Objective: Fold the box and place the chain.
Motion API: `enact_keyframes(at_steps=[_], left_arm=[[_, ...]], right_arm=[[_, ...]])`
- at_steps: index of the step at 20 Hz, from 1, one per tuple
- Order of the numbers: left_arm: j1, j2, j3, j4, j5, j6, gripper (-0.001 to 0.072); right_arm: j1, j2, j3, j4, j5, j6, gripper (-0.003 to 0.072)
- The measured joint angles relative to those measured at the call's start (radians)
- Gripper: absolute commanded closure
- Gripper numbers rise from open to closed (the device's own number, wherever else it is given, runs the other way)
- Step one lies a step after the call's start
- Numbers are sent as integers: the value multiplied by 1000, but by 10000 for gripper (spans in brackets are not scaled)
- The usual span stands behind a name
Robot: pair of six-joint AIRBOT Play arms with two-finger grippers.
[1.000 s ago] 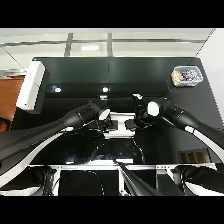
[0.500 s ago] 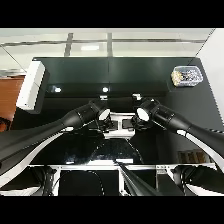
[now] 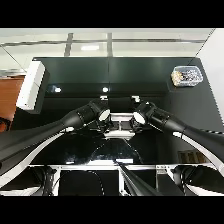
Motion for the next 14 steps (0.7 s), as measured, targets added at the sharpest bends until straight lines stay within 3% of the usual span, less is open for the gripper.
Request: enact_keyframes(at_steps=[2, 3, 4, 8, 9, 10, 14], left_arm=[[0, 0, 0, 1, 0, 3, 681], [0, 0, 0, 2, 0, 4, 681], [0, 0, 0, 2, 0, 3, 682], [0, 0, 0, 2, 0, 1, 682], [0, 0, 0, 2, 0, 1, 681], [0, 0, 0, 2, 0, 3, 681], [0, 0, 0, 2, -3, 3, 681]], right_arm=[[1, -1, 1, -1, 2, 3, 538], [2, -2, 1, -2, 6, 4, 541], [2, -2, 3, -2, 6, 7, 664], [2, -2, 8, -3, -2, 14, 670], [2, -2, 9, -3, -2, 14, 565], [2, -1, 9, -3, -4, 14, 411], [1, 35, 14, -22, 10, -11, 414]])
